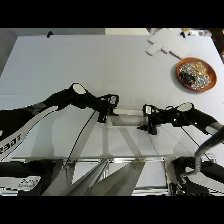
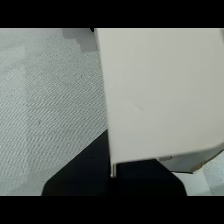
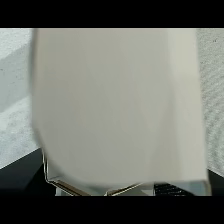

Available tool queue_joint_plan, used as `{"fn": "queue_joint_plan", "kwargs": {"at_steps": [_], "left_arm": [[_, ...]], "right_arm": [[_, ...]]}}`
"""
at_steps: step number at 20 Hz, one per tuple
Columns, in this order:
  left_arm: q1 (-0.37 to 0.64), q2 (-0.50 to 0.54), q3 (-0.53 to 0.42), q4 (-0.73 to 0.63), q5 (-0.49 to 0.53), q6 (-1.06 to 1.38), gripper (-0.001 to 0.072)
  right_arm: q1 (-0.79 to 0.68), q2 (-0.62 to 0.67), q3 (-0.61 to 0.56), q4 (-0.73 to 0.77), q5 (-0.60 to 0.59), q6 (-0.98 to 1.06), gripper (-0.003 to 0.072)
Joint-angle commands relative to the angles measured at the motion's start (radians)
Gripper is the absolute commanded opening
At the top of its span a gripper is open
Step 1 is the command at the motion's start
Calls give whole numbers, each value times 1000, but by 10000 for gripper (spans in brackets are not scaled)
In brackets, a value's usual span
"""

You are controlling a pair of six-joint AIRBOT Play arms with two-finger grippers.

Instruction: Fold the box and place the chain.

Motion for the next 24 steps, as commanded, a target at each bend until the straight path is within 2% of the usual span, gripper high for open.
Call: {"fn": "queue_joint_plan", "kwargs": {"at_steps": [1, 24], "left_arm": [[1, 0, 0, 0, 1, 0, 12], [1, 0, 0, 0, 1, 0, 12]], "right_arm": [[1, -1, 0, -2, 0, 0, 498], [1, -2, 0, -5, -21, 0, 499]]}}
